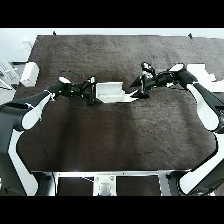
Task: Fold the box and place the chain.
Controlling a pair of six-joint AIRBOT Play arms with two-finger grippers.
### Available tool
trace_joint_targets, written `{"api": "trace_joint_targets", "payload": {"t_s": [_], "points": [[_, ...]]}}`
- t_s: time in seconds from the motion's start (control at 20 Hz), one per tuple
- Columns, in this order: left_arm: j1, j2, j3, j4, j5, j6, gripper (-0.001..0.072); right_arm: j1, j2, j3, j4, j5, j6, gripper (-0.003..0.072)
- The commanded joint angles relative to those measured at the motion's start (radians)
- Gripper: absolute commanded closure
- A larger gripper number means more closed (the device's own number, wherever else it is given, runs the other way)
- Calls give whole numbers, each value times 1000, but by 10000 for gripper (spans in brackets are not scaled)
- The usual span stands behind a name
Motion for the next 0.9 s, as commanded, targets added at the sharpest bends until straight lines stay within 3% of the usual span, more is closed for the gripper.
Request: {"api": "trace_joint_targets", "payload": {"t_s": [0.0,0.05,0.2,0.5,0.85], "points": [[0,1,0,0,-2,-2,313,28,26,-1,80,89,45,332],[0,1,0,0,-6,-1,314,47,26,-1,95,103,45,662],[0,0,0,0,-14,-1,314,108,24,-2,171,39,42,675],[0,0,0,8,-38,-1,314,152,-3,1,220,-293,87,677],[0,0,0,9,-35,-1,314,150,-111,103,202,-298,173,677]]}}
